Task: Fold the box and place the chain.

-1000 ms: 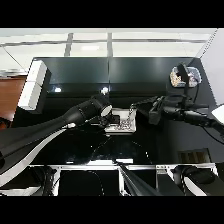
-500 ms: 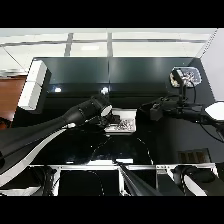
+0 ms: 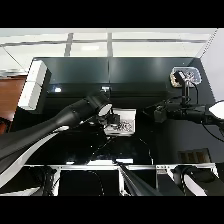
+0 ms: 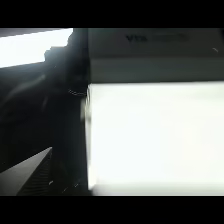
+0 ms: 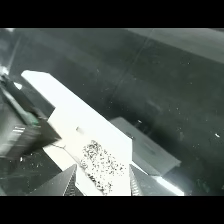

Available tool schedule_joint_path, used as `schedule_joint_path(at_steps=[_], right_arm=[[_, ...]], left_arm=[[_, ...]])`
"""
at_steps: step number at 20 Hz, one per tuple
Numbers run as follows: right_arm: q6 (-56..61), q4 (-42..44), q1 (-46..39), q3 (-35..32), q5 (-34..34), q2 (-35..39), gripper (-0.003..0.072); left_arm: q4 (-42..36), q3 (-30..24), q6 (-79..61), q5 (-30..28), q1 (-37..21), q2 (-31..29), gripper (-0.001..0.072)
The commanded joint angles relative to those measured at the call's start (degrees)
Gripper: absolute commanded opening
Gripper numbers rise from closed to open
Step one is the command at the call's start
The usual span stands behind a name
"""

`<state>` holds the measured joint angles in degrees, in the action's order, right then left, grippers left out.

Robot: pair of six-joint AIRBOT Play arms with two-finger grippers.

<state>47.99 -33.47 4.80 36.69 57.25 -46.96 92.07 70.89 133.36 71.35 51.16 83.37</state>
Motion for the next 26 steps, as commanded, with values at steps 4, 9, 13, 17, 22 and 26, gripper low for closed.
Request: schedule_joint_path(at_steps=[4,9,13,17,22,26], right_arm=[[0.02,-0.5,-0.13,0.0,0.57,0.02,0.0365],[1.05,-1.09,-0.11,-0.02,0.52,0.02,0.0365],[3.69,-1.09,-0.11,-0.02,0.39,0.02,0.0365],[6.1,-1.07,-0.09,-0.02,-0.09,0.02,0.0365],[6.49,-1.09,-0.09,-0.02,-0.13,0.02,0.0365],[6.49,-1.09,-0.09,-0.02,-0.87,0.02,0.0365]], left_arm=[[18.97,-12.66,-2.99,5.75,-4.5,-18.67,0.0644],[-16.22,-30.6,-31.5,-13.14,-34.6,-22.45,0.0643],[-45.81,-33.05,-105.68,-11.04,-42.6,-19.58,0.0645],[-59.04,-33.05,-128.26,-12.59,-38.25,-16.68,0.0711],[-70.05,-32.96,-130.38,-20.79,-33.64,-12.04,0.0456],[-64.35,-32.96,-135.19,-21.33,-33.4,-11.17,0.0718]])
